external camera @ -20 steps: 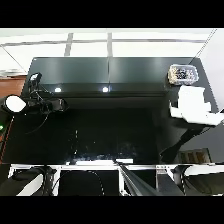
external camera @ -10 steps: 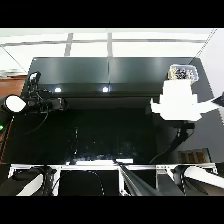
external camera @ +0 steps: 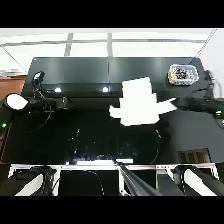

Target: Fold the box and place the chain.

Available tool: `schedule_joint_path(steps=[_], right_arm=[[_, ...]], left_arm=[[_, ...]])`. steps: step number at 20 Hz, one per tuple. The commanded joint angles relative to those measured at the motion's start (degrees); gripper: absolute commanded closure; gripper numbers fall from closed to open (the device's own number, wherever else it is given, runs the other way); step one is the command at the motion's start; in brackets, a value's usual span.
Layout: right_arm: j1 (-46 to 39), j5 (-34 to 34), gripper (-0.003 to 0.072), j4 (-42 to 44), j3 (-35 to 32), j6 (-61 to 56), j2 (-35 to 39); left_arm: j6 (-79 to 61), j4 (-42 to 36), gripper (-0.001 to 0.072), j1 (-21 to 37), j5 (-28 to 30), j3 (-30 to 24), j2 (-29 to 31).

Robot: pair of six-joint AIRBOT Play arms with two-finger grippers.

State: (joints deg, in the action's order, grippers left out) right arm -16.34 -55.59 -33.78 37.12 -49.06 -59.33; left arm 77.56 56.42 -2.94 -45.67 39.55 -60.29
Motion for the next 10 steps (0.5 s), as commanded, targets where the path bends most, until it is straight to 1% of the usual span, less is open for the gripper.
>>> schedule_joint_path(steps=[1,3,5,7,10], right_arm=[[13.8,13.1,0.0671,6.8,-6.6,-0.6,1.0],[19.6,18.0,0.067,6.8,-8.2,-3.1,1.0],[23.8,20.7,0.0671,6.8,-8.8,-3.9,1.0],[26.2,21.5,0.067,6.8,-8.8,-4.2,1.0],[27.6,21.6,0.067,6.8,-8.8,-4.3,1.0]], left_arm=[[-11.5,-16.3,0.0004,-0.3,-1.0,0.8,-5.1],[-18.4,-23.0,0.0004,-2.2,-4.7,3.9,-10.5],[-21.4,-23.2,0.0004,-5.5,-9.4,9.6,-17.6],[-24.2,-23.3,0.0004,-7.7,-12.4,15.7,-24.4],[-26.1,-24.5,0.0004,-8.4,-15.1,21.9,-31.1]])
